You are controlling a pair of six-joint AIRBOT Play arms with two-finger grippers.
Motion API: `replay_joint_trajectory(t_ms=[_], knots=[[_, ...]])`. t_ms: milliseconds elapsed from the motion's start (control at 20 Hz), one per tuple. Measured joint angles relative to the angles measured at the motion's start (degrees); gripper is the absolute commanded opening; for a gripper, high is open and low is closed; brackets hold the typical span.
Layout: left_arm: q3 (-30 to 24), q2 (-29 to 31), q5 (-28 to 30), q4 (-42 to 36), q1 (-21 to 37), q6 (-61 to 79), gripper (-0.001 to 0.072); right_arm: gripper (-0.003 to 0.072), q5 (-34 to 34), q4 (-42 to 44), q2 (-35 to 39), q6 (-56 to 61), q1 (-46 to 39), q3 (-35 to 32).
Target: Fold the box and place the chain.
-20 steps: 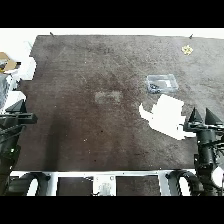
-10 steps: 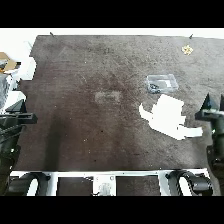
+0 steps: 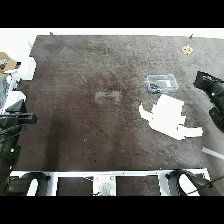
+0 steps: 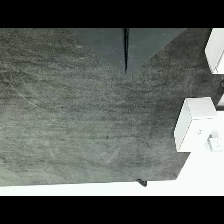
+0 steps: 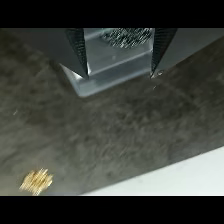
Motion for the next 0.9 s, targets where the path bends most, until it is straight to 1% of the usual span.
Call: replay_joint_trajectory(t_ms=[100,200,300,450,550,600,750,900], knots=[[0.0,0.0,0.0,0.0,0.0,0.0,0.0008,0.0456,12.3,-13.6,-4.2,15.3,-6.6,3.2],[0.0,0.0,0.0,0.0,0.0,0.0,0.0008,0.0456,23.6,-26.7,-6.5,28.4,-13.6,6.8],[0.0,0.0,0.0,0.0,0.0,0.0,0.0008,0.0456,35.1,-38.1,-7.9,37.6,-20.7,10.9],[0.0,0.0,0.0,0.0,0.0,0.0,0.0008,0.0454,49.4,-50.8,-10.3,44.8,-29.5,15.7],[0.0,0.0,0.0,0.0,0.0,0.0,0.0007,0.0453,54.9,-55.6,-12.6,47.3,-33.0,17.4],[0.0,0.0,0.0,0.0,0.0,0.0,0.0008,0.0437,57.3,-57.7,-14.0,48.2,-34.2,17.9],[0.0,0.0,0.0,0.0,0.0,0.0,0.0008,0.0436,61.1,-62.7,-19.6,49.1,-36.0,19.4],[0.0,0.0,0.0,0.0,0.0,0.0,0.0008,0.0434,64.6,-64.7,-26.2,47.6,-36.7,21.2]])
